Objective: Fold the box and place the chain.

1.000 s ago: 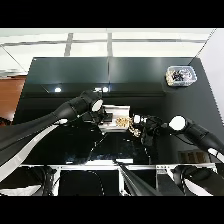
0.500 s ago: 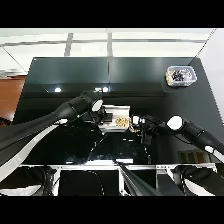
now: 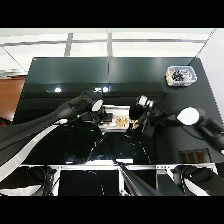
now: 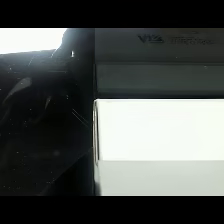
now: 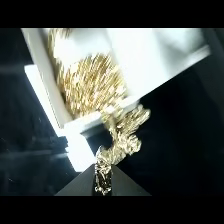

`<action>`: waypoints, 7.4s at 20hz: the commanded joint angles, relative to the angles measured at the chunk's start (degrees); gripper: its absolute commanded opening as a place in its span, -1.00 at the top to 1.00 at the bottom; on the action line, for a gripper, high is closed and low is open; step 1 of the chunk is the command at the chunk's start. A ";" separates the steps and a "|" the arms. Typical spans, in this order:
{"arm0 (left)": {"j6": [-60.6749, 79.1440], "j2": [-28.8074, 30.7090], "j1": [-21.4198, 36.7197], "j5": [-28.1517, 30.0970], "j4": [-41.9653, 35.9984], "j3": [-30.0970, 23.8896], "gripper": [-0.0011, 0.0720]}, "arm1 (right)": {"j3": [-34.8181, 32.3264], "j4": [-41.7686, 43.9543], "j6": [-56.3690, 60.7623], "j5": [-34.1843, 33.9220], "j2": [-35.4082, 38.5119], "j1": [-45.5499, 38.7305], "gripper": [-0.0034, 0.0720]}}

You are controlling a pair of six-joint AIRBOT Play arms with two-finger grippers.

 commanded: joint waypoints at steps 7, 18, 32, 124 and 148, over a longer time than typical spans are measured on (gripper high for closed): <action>0.02 0.00 0.02 0.02 0.00 0.02 0.90 | 19.87 16.37 16.17 8.11 5.75 -0.90 0.86; 0.02 0.00 0.02 0.02 0.00 0.02 0.90 | 12.46 21.24 22.71 10.80 -10.03 -0.90 0.86; -1.86 -0.37 0.02 -0.31 -4.90 0.48 -0.09 | 14.16 15.85 22.67 21.97 -11.28 -18.58 -0.08; 147.80 8.68 22.84 14.60 -55.76 -24.83 -0.12 | 14.10 8.09 -17.68 2.32 -19.17 6.60 -0.78; 147.80 8.68 22.84 14.60 -55.76 -24.83 -0.12 | 13.44 5.64 -17.14 7.39 -19.85 6.60 0.30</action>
